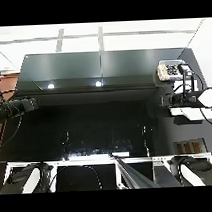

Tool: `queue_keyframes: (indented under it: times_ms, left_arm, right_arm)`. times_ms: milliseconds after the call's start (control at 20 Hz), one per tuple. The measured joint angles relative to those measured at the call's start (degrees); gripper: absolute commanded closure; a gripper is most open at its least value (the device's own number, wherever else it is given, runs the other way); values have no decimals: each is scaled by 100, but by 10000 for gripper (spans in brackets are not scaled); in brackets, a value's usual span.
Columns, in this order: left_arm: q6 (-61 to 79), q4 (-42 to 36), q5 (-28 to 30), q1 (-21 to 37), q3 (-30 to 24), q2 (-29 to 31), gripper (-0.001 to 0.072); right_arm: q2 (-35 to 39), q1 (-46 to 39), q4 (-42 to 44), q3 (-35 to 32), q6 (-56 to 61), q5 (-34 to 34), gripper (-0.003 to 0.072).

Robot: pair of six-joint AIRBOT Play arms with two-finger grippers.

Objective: Fold the box and place the chain.

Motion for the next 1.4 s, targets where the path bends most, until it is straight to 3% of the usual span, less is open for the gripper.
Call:
queue_keyframes:
  times_ms: [250,300,350,400,450,700,950,1100,1400]
  left_arm:
    - [0,-20,162,0,0,-184,680]
    - [0,-61,181,0,0,-249,581]
    - [0,-133,212,0,0,-332,366]
    - [0,-264,225,-7,0,-435,121]
    - [-2,-417,234,-9,0,-540,-5]
    - [177,-562,177,-13,4,-944,-6]
    - [-254,1220,-391,-13,125,-1043,-5]
    - [-560,1908,-732,-13,142,-1056,-5]
    - [-737,1471,-603,-76,-59,-1071,-4]
  right_arm:
    - [0,0,205,0,0,-452,679]
    - [0,0,245,0,0,-597,668]
    - [0,0,284,0,4,-785,424]
    - [-13,0,315,0,4,-955,79]
    - [-37,0,323,0,13,-1110,-2]
    - [-284,-42,162,31,70,-1294,0]
    - [-531,-970,-1705,542,848,-1001,-1]
    - [-603,-1718,-2328,804,997,-1172,-1]
    - [-1014,-2723,-2798,986,1086,-2050,0]
